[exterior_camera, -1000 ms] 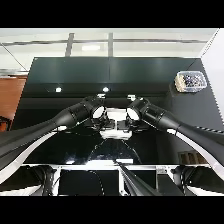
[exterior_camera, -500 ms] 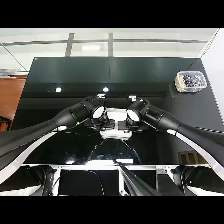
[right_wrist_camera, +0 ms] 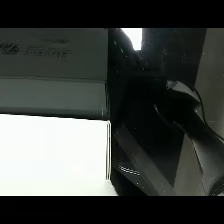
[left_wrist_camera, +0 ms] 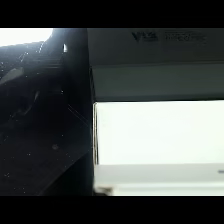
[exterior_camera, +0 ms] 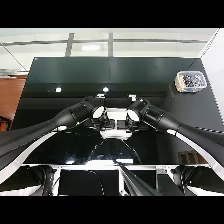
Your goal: Fold the box and place the chain.
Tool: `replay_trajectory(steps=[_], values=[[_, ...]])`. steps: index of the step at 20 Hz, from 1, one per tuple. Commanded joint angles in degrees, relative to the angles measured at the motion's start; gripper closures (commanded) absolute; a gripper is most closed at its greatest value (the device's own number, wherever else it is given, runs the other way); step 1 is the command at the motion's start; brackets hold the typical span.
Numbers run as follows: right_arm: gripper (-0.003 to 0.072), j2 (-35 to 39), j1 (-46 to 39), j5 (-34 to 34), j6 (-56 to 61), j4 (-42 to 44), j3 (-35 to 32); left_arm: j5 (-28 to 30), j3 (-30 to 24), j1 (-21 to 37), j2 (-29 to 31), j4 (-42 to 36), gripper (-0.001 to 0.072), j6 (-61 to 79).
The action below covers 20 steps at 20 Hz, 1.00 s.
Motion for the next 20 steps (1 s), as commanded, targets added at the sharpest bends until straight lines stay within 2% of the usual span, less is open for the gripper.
replay_trajectory(steps=[1, 2, 3, 5, 6, 7, 20], values=[[0.0654, 0.0, 0.0, -0.2, -0.1, 0.2, 0.0, 0.0, 0.0, 0.0, 0.0, 0.1, 0.0684, 0.2], [0.0521, 0.0, 0.0, -0.3, -0.1, 0.2, 0.0, 0.0, 0.0, 0.0, 0.0, 0.1, 0.0684, 0.2], [0.0432, 0.0, 0.0, -0.3, -0.1, 0.2, 0.0, 0.0, 0.0, 0.0, 0.0, 0.1, 0.0684, 0.2], [0.0435, 0.0, 0.0, -0.3, -0.1, 0.2, 0.0, 0.0, 0.0, 0.0, 0.0, 0.1, 0.0683, 0.2], [0.0524, 0.0, 0.0, -0.4, -0.1, 0.2, 0.0, 0.0, 0.0, 0.0, 0.0, 0.1, 0.0684, 0.2], [0.0668, 0.0, 0.0, -0.3, -0.2, 0.2, 0.0, 0.0, 0.0, 0.0, 0.0, 0.1, 0.0684, 0.2], [0.0667, 0.0, 0.2, 0.2, -0.9, 0.6, 0.0, 0.0, 0.0, 0.0, -1.8, 0.1, 0.0683, 0.2]])
